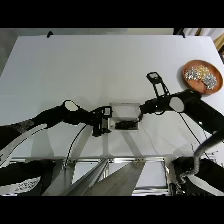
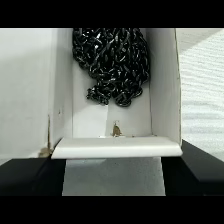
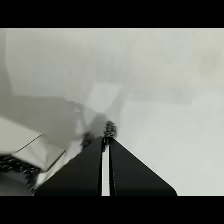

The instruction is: Fold the box and place the chain.

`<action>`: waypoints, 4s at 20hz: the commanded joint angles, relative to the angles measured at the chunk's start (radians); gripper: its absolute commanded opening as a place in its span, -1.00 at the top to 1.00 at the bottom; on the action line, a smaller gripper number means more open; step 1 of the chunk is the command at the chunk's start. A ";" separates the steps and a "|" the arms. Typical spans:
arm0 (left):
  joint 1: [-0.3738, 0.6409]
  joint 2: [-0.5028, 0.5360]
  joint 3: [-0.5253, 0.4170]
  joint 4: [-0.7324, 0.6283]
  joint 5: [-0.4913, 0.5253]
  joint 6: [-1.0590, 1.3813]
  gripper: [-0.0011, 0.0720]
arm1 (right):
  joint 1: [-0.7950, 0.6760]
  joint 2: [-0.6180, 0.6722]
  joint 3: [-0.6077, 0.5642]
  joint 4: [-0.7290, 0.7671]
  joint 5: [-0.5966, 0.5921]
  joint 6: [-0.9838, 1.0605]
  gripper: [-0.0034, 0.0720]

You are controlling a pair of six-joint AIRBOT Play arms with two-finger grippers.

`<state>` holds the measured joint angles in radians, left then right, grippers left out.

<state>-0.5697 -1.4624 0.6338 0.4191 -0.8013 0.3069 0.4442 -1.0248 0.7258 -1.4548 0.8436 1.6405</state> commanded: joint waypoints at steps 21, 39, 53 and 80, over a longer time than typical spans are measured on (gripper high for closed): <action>0.001 0.001 0.000 0.000 0.000 0.000 0.28 | 0.390 0.396 0.029 0.126 -0.144 -0.014 0.87; 0.001 0.001 0.000 0.000 0.000 0.000 0.28 | 0.389 0.024 0.027 -0.106 0.092 0.409 0.86; 0.001 0.001 0.000 0.000 0.000 0.000 0.28 | 0.187 0.050 0.151 -0.131 0.335 0.180 0.88; 0.001 0.001 0.000 0.000 0.000 0.000 0.28 | -0.244 -0.345 0.336 0.554 0.117 -0.718 0.88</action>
<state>-0.5697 -1.4624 0.6338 0.4191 -0.8013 0.3065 0.1658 -1.3296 1.0084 -0.9386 0.9325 1.0096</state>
